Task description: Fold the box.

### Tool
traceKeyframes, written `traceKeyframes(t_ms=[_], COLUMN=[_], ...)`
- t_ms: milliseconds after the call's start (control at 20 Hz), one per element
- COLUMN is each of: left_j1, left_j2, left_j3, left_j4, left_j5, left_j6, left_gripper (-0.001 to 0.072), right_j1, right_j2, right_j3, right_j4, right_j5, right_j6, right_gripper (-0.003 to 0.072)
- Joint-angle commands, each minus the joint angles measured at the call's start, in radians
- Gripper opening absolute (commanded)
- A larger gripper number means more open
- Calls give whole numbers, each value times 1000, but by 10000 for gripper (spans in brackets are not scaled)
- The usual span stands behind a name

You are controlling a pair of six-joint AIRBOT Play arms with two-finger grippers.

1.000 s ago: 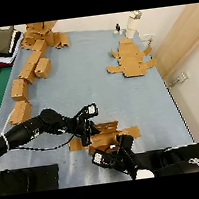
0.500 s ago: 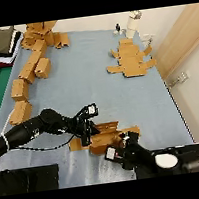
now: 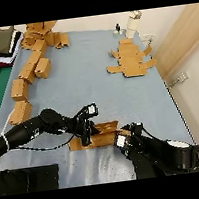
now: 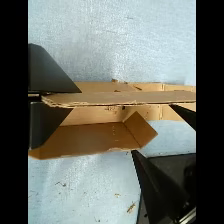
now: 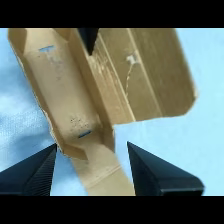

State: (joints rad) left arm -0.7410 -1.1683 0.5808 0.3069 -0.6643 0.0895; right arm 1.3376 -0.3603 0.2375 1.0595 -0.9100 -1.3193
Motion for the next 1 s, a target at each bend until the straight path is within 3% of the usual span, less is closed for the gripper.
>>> traceKeyframes(t_ms=[0, 200, 350, 450, 650, 800, 950], left_j1=[0, 0, 0, 0, 0, 0, 0], left_j2=[1, 1, 1, 1, 1, 1, 1], left_j3=[0, 0, 0, 0, 0, 0, 0], left_j4=[0, 0, 0, 0, 0, 0, 0], left_j5=[0, 0, 0, 0, 0, 0, 0], left_j6=[0, 0, 0, 0, 0, 0, 0], left_gripper=[10, 11, 11, 11, 11, 11, 11], right_j1=[-132, -387, -626, -769, -878, -877, -877], right_j2=[-31, -78, -148, -232, -415, -506, -512], right_j3=[-3, -3, -1, 16, 109, 131, 131], right_j4=[119, 489, 913, 1090, 1164, 1162, 1129], right_j5=[106, 205, 189, 121, 29, 29, 26], right_j6=[-188, -658, -1172, -1426, -1643, -1647, -1617], right_gripper=[717, 717, 717, 717, 717, 716, 712])
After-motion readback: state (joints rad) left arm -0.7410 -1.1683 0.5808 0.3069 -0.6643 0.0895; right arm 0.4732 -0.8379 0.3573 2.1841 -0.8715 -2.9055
